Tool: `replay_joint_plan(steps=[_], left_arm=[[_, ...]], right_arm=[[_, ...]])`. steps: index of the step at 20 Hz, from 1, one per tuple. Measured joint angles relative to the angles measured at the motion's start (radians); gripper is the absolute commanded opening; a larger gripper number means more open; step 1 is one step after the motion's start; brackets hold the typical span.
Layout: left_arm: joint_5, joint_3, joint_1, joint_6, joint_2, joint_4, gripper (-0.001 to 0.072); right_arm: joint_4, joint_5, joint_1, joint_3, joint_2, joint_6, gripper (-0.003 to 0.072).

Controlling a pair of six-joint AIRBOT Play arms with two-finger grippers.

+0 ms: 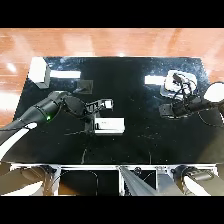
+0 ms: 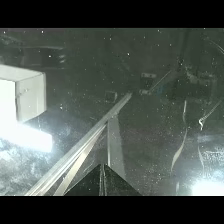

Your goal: Fold the box and place the chain.

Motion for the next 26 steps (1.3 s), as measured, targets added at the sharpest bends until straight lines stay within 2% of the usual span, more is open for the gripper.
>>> replay_joint_plan(steps=[5, 9, 12, 16, 19, 21, 23, 26], left_arm=[[0.074, 0.032, 0.063, -0.122, 0.047, 0.037, 0.0018], [0.156, 0.039, 0.199, -0.211, 0.118, 0.081, 0.0018], [0.217, 0.040, 0.362, -0.275, 0.159, 0.154, 0.0018], [0.248, 0.040, 0.671, -0.328, 0.179, 0.202, 0.0018], [0.177, 0.040, 0.906, -0.354, 0.172, 0.200, 0.0018], [0.097, 0.043, 1.028, -0.367, 0.151, 0.179, 0.0018], [0.030, 0.050, 1.094, -0.373, 0.120, 0.163, 0.0019], [-0.058, 0.073, 1.140, -0.380, 0.062, 0.153, 0.0019]], right_arm=[[0.000, -0.009, 0.000, 0.000, 0.000, -0.005, 0.0035], [0.001, -0.016, 0.000, 0.000, 0.000, -0.011, 0.0035], [0.001, -0.021, 0.000, 0.000, 0.000, -0.011, 0.0035], [0.001, -0.038, 0.000, 0.000, 0.000, -0.017, 0.0035], [0.002, -0.059, 0.000, 0.000, 0.000, -0.018, 0.0035], [0.003, -0.077, 0.000, 0.000, 0.000, -0.019, 0.0035], [0.003, -0.093, 0.000, 0.000, 0.000, -0.019, 0.0035], [0.005, -0.107, 0.000, 0.000, 0.000, -0.019, 0.0035]])
